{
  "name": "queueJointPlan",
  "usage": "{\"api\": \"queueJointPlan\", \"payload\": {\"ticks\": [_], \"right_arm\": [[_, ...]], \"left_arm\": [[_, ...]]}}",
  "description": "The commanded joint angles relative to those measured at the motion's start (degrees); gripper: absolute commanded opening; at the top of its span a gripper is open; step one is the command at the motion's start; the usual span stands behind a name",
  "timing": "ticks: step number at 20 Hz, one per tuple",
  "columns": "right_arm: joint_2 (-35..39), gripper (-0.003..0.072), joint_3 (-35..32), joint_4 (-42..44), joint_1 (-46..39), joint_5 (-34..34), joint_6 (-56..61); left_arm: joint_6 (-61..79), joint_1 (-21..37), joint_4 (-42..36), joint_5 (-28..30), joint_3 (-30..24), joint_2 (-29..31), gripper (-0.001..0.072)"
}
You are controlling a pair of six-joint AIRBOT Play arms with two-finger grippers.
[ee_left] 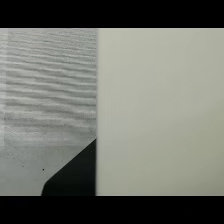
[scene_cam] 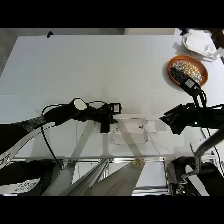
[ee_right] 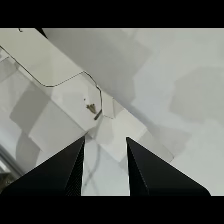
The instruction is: Fold the box and place the chain.
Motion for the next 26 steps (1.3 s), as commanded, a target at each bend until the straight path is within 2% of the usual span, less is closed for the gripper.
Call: {"api": "queueJointPlan", "payload": {"ticks": [1,6,10,12,26], "right_arm": [[0.0,0.0296,0.0,0.0,0.0,-0.1,0.0],[0.0,0.0296,0.0,0.0,0.0,-1.0,0.0],[0.0,0.0296,0.0,0.0,0.0,-1.1,0.0],[0.0,0.0296,0.0,0.0,0.0,-1.1,0.0],[0.0,0.0296,0.0,0.0,0.0,-1.1,0.0]], "left_arm": [[-0.4,0.0,0.4,0.1,0.1,0.1,0.0007],[-2.5,0.0,1.8,-0.2,0.4,2.2,0.0006],[-11.4,0.0,11.8,-3.4,3.4,2.3,0.0005],[-13.5,0.0,14.2,-3.3,4.4,2.3,0.0006],[-13.2,0.0,14.1,-1.1,4.4,2.1,0.0008]]}}
